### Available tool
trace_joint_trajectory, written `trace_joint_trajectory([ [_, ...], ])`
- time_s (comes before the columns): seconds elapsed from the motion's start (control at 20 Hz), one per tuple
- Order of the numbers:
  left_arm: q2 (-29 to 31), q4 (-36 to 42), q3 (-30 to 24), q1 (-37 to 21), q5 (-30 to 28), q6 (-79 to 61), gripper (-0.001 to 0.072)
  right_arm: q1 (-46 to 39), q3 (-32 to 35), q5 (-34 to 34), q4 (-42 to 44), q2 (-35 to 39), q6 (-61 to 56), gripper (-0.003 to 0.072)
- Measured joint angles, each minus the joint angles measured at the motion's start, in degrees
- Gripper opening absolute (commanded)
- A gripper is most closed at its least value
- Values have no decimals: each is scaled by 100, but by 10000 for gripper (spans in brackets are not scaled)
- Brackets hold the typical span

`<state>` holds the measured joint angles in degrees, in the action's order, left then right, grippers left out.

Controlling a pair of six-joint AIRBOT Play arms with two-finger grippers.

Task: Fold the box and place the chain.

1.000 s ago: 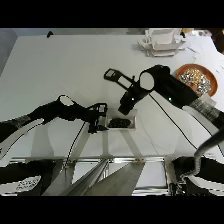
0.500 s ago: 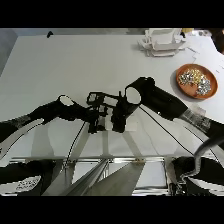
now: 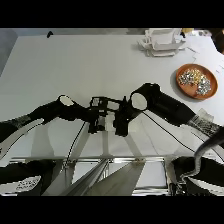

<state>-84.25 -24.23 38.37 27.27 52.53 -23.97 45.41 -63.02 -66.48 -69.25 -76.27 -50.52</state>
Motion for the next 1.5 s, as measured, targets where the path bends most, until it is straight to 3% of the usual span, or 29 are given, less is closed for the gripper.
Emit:
trace_joint_trajectory([
  [0.25, 0, 0, 0, 0, -2, 0, 192, -387, 48, -13, 173, 243, 144, 300],
  [0.55, 0, 0, 0, 0, 0, 0, 192, -695, 155, -50, 273, 407, 435, 300],
  [1.5, 0, 0, 0, 0, -2, -2, 192, -680, 671, 424, 608, 450, 901, 289],
])
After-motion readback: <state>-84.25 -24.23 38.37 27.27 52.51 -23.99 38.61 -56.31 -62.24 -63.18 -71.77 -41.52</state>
